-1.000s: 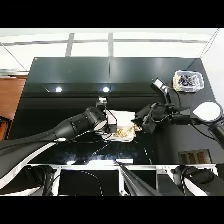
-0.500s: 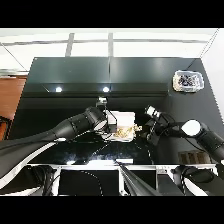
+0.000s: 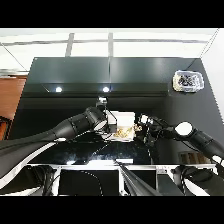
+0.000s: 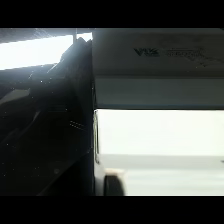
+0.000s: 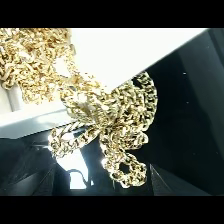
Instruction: Fold the box and place the chain.
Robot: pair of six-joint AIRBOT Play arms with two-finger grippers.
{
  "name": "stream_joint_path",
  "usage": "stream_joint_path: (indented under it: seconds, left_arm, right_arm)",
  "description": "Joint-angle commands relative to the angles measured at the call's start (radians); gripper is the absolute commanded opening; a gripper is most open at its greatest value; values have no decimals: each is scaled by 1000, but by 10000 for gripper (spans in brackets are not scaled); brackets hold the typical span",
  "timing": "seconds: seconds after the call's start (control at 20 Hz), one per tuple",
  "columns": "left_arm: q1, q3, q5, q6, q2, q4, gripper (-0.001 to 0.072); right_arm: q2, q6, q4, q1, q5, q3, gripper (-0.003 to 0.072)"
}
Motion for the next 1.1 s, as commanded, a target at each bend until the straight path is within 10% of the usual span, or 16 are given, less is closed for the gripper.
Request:
stream_joint_path:
  seconds: [0.0, 0.25, 0.35, 0.4, 0.7, 1.05]
  left_arm:
    - [0, 0, 1, 0, 0, 0, 30]
    - [0, 0, 1, 0, 0, 0, 30]
    - [0, 0, 1, 0, 0, 0, 30]
    - [0, 0, 1, 0, 0, 0, 30]
    - [0, 0, 0, 0, 0, 0, 30]
    - [0, 0, 1, 0, 0, 0, 30]
  right_arm:
    - [-20, -52, 43, 2, -31, -2, 720]
    - [-20, -29, 45, 2, -41, -2, 423]
    - [-20, -6, 45, 2, -54, -2, 62]
    - [-20, -6, 46, 2, -58, -2, 9]
    - [19, 229, 34, -23, -19, 39, 9]
    - [206, 556, -83, -166, 427, 293, 9]
